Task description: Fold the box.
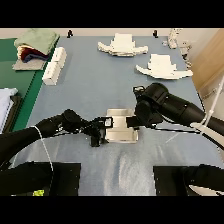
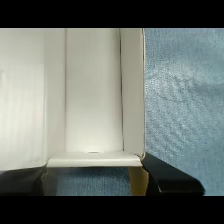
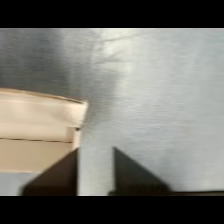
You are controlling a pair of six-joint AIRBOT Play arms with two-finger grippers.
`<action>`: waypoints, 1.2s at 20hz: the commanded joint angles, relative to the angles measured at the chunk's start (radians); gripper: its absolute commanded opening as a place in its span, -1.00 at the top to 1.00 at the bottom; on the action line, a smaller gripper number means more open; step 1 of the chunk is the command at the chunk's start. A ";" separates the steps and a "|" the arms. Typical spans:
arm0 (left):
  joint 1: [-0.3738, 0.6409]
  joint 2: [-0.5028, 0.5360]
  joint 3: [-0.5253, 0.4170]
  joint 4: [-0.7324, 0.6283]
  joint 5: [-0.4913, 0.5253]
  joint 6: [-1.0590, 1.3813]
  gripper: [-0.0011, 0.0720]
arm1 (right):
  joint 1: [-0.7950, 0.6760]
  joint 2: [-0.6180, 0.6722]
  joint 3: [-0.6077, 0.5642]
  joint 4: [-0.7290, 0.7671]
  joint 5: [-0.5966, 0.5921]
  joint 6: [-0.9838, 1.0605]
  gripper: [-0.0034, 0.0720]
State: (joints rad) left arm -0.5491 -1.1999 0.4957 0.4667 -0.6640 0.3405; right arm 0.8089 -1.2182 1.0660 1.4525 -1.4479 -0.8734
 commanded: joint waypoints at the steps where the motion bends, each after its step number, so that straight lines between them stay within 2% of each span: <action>1: 0.000 0.000 0.001 0.000 0.000 0.000 -0.31 | -0.034 0.032 0.039 -0.192 -0.143 -0.061 0.60; 2: 0.000 0.000 0.001 0.000 0.000 0.000 -0.31 | -0.080 0.024 0.036 -0.203 -0.142 -0.085 0.87; 3: 0.000 0.000 0.001 0.000 0.000 0.000 -0.31 | -0.145 0.009 0.026 -0.182 -0.115 -0.109 0.91; 5: 0.000 0.000 0.001 0.000 0.000 0.000 -0.31 | -0.300 -0.038 0.000 -0.029 -0.005 -0.210 0.91; 7: 0.000 0.000 0.001 0.000 0.000 0.000 -0.31 | -0.467 -0.098 -0.010 0.263 0.137 -0.377 0.91; 9: 0.000 0.000 0.001 0.000 0.000 0.000 -0.31 | -0.617 -0.158 -0.010 0.689 0.223 -0.650 0.91; 10: 0.000 0.000 0.001 0.000 0.000 0.000 -0.31 | -0.678 -0.190 -0.010 0.916 0.212 -0.805 0.91; 11: 0.000 0.000 0.001 0.000 0.000 0.000 -0.31 | -0.719 -0.217 -0.008 1.080 0.178 -0.927 0.91; 12: 0.000 0.000 0.001 0.000 0.000 0.000 -0.31 | -0.745 -0.245 0.000 1.183 0.122 -1.018 0.91; 15: 0.000 0.000 0.001 0.000 0.000 0.000 -0.31 | -0.749 -0.310 0.029 1.209 -0.036 -1.131 0.91; 18: 0.000 0.000 0.001 0.000 0.000 0.000 -0.31 | -0.713 -0.329 0.026 1.203 -0.132 -1.235 0.91; 21: 0.000 0.000 0.001 0.000 0.000 0.000 -0.31 | -0.682 -0.327 0.025 1.160 -0.183 -1.276 0.91; 24: 0.000 0.000 0.001 0.000 0.000 0.000 -0.31 | -0.638 -0.306 0.016 1.063 -0.182 -1.289 0.91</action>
State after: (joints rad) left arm -0.5491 -1.1999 0.4957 0.4671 -0.6643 0.3405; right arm 0.1390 -1.5330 1.0878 2.5778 -1.5955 -2.1105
